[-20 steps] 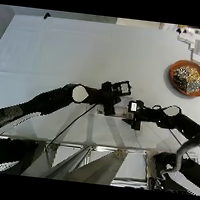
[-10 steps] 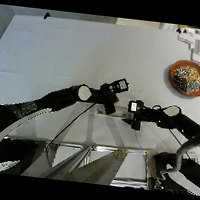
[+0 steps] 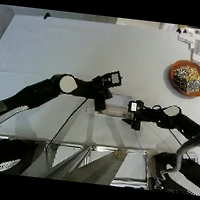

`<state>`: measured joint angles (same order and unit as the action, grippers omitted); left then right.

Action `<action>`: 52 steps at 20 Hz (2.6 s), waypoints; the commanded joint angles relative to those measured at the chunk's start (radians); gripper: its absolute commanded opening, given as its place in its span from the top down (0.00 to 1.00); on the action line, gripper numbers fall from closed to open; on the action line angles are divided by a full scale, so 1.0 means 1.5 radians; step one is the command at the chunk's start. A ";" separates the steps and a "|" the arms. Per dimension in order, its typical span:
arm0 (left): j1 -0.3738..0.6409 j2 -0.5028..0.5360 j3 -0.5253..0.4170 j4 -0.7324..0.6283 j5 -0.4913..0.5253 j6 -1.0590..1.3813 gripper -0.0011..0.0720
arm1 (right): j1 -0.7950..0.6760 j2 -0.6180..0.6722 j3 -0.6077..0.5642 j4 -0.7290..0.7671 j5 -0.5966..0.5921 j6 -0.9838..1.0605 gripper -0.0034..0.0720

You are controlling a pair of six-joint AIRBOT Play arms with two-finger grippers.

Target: Fold the box and place the chain.

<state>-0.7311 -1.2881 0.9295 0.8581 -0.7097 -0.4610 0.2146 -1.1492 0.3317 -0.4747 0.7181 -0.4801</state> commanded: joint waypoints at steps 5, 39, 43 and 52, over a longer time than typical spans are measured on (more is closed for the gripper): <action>0.068 0.026 -0.078 0.107 -0.175 0.079 0.98 | 0.000 0.000 0.000 0.001 0.000 0.000 0.51; 0.075 -0.031 -0.110 -0.014 -0.087 0.400 0.63 | 0.000 0.000 0.000 0.001 0.000 0.000 0.51; 0.059 -0.035 -0.110 -0.044 -0.055 0.400 0.63 | 0.000 0.000 0.000 0.000 0.000 0.000 0.51; 0.040 -0.047 -0.110 -0.099 0.003 0.399 0.81 | 0.000 0.000 0.000 0.001 0.000 0.000 0.51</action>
<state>-0.6598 -1.3529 0.7643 0.7353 -0.7322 0.1387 0.2146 -1.1492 0.3317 -0.4744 0.7177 -0.4801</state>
